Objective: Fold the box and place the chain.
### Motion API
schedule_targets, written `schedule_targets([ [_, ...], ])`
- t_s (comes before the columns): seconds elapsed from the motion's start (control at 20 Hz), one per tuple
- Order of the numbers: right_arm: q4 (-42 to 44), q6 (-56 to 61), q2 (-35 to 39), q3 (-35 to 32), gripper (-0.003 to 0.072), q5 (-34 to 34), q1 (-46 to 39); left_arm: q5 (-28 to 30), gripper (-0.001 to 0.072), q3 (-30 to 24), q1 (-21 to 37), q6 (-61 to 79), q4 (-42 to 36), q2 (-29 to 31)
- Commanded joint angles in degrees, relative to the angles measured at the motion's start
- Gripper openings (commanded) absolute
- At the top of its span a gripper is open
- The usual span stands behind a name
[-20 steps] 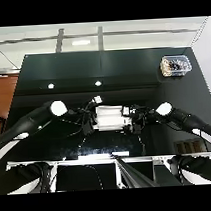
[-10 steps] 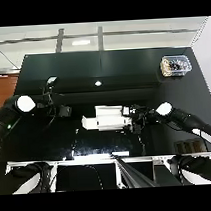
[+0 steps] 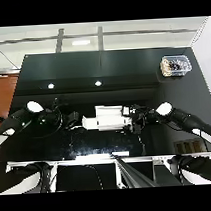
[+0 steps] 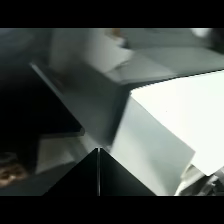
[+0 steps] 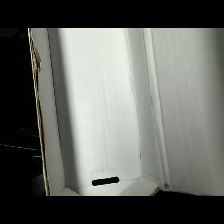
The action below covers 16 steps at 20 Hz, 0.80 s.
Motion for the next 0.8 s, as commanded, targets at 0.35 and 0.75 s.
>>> schedule_targets([
  [0.35,-0.02,-0.02,-0.04,0.02,0.016,0.02,-0.02,4.81,0.0028,-0.33,-5.03,9.81,-7.5,-4.42],
  [0.75,-0.02,-0.02,-0.04,0.02,0.016,0.02,-0.02,0.15,0.063,1.2,-2.45,25.51,-14.73,1.68],
])
